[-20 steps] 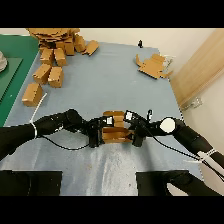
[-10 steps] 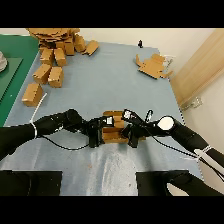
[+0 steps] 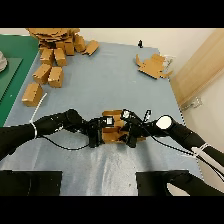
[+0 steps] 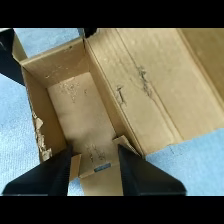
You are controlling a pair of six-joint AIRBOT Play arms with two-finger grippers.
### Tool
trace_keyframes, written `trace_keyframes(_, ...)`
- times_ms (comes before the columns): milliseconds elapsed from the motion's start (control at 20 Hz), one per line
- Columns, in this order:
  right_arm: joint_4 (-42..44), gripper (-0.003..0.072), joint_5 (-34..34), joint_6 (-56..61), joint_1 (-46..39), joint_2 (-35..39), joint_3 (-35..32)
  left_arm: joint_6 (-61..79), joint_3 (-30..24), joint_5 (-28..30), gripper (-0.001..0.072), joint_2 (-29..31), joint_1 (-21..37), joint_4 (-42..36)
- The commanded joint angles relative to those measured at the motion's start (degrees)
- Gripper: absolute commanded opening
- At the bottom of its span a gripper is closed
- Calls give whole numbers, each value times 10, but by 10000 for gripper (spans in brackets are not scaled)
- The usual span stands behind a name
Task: Fold the box.
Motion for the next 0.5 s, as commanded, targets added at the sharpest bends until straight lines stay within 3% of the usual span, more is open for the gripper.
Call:
trace_keyframes(0, 3, 491, 9, -5, 1, -2, 0, -1, 0, 0, 404, 0, 0, -1)
trace_keyframes(200, -18, 496, 8, -4, 1, -1, 0, -1, 0, 0, 404, 0, 0, -1)
trace_keyframes(300, -35, 479, 10, 54, -6, 4, 0, -1, 0, 0, 404, 0, 0, -1)
trace_keyframes(350, -44, 342, 9, 79, -15, 13, 0, -1, 0, 0, 404, 0, 0, -1)
trace_keyframes(400, -59, 274, 9, 100, -30, 27, 0, -1, 0, 0, 404, 0, 0, -1)
trace_keyframes(450, -83, 272, 11, 135, -52, 47, 0, -1, 0, 0, 404, 0, 0, -1)
